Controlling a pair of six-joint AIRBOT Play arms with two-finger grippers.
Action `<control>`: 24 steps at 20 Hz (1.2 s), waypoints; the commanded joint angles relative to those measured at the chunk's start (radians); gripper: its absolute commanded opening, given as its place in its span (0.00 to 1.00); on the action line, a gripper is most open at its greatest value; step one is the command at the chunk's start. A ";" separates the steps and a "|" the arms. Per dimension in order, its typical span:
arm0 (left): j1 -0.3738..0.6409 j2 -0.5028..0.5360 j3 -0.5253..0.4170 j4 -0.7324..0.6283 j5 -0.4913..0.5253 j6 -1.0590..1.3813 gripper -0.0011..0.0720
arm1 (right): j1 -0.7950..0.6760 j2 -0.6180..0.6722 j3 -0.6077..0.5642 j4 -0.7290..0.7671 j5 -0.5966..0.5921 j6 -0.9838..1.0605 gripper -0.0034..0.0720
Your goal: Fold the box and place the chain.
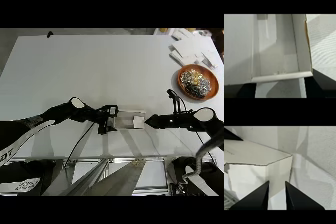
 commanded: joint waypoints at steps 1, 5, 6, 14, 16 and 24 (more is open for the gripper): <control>0.000 0.001 0.000 0.000 0.001 -0.001 0.55 | 0.001 0.017 0.000 0.005 0.032 -0.001 0.36; 0.000 0.001 0.000 0.000 0.001 -0.001 0.55 | 0.001 0.017 0.000 0.005 0.054 -0.001 0.40; 0.000 0.001 0.000 0.000 0.001 -0.001 0.55 | 0.001 0.017 0.000 0.005 0.053 -0.001 0.40; 0.000 0.001 0.000 0.000 0.000 -0.001 0.55 | 0.239 -0.061 0.132 -0.260 -0.037 0.325 0.41; 0.000 0.001 0.000 0.000 0.000 0.000 0.55 | 0.317 -0.146 0.205 -0.360 -0.037 0.477 0.41; 0.000 0.001 0.000 0.000 0.001 -0.001 0.55 | 0.477 -0.307 0.301 -0.683 -0.054 0.914 0.39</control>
